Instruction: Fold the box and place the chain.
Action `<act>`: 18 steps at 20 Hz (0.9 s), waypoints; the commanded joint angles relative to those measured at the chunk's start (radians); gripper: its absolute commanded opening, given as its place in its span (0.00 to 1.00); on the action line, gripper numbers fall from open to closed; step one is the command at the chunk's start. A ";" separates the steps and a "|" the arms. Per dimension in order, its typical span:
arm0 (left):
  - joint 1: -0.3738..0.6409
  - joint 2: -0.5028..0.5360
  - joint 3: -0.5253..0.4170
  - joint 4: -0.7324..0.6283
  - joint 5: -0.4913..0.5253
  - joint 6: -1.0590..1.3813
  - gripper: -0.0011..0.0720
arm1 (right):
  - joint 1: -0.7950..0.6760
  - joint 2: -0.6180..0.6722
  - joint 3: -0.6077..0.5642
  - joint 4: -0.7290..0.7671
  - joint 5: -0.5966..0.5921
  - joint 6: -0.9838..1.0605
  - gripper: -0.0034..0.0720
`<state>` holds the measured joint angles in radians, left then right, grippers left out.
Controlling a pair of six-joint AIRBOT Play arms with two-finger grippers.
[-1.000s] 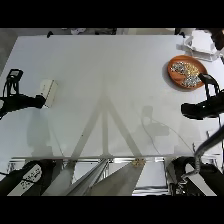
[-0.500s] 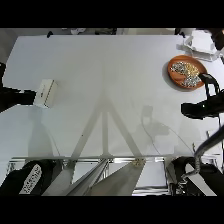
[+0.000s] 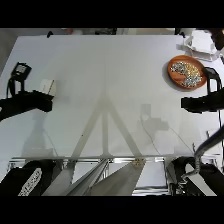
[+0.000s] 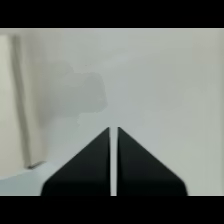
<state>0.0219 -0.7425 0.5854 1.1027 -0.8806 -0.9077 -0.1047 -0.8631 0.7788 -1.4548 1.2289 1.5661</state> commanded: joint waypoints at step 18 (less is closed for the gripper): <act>-0.180 -0.122 0.001 -0.017 -0.148 -0.091 0.03 | 0.000 0.000 0.000 0.000 -0.026 0.001 0.07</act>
